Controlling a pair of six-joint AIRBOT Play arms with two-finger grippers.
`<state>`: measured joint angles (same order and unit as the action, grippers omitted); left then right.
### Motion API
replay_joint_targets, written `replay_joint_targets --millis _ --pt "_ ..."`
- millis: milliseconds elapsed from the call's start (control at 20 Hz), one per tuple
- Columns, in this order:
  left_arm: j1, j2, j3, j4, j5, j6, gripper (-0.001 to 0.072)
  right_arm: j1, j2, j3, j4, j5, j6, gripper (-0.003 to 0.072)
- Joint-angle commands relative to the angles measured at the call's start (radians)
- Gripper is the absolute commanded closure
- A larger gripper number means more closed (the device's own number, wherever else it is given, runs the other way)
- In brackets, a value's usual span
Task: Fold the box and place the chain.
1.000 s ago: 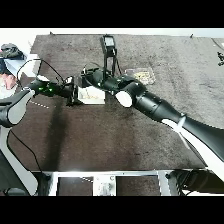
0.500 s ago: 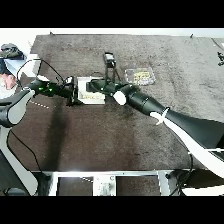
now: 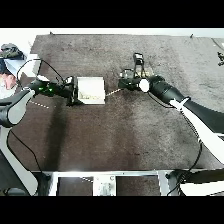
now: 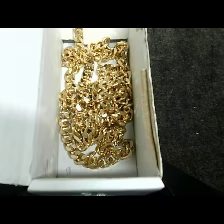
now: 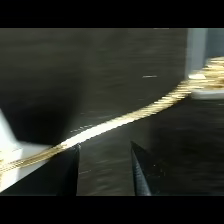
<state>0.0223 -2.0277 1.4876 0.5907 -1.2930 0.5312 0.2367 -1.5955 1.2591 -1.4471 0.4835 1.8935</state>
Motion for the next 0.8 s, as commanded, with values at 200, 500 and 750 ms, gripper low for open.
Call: replay_joint_targets --millis 200,500,750 --pt "0.0 0.001 0.0 0.0 0.0 0.0 0.0411 -0.074 -0.142 -0.024 0.163 -0.217 0.038 0.0324" --pt "0.0 0.001 0.0 0.0 0.0 0.0 0.0411 -0.059 -0.248 0.034 0.24 -0.309 0.037 0.0629" --pt "0.0 0.001 0.0 0.0 0.0 0.0 0.0411 -0.001 -0.053 -0.037 0.232 -0.278 -0.054 0.07"
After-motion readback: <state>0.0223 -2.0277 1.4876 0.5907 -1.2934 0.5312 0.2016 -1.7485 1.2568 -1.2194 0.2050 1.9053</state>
